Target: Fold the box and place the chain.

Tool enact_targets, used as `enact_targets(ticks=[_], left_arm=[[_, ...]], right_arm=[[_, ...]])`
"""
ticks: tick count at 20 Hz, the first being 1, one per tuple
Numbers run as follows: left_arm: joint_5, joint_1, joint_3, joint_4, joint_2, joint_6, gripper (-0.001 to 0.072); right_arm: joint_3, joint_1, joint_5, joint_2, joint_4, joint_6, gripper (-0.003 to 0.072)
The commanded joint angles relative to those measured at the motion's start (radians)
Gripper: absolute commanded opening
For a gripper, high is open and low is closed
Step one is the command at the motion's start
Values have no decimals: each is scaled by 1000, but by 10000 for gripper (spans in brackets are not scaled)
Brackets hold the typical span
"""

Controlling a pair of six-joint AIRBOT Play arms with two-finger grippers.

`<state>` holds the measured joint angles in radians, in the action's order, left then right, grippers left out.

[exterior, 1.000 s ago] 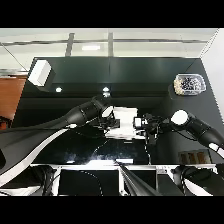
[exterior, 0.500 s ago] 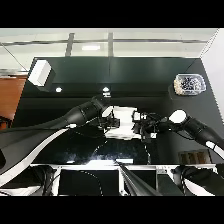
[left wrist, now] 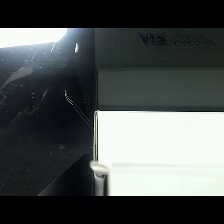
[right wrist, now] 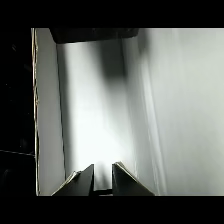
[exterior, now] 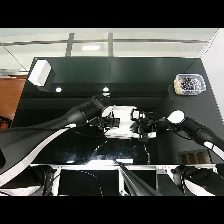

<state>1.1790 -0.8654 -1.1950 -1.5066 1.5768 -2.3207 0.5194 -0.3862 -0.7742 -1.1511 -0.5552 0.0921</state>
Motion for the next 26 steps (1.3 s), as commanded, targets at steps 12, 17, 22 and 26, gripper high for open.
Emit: enact_targets(ticks=[12,17,22,26], left_arm=[[0,1,0,0,0,1,24],[0,1,0,1,0,1,24],[0,1,0,0,0,1,25],[1,1,0,1,0,1,24]], right_arm=[[0,-2,24,-1,3,-13,317],[6,22,26,31,-11,-213,14],[84,282,-109,228,-433,-1066,13],[53,579,-131,259,-564,-1648,14]])
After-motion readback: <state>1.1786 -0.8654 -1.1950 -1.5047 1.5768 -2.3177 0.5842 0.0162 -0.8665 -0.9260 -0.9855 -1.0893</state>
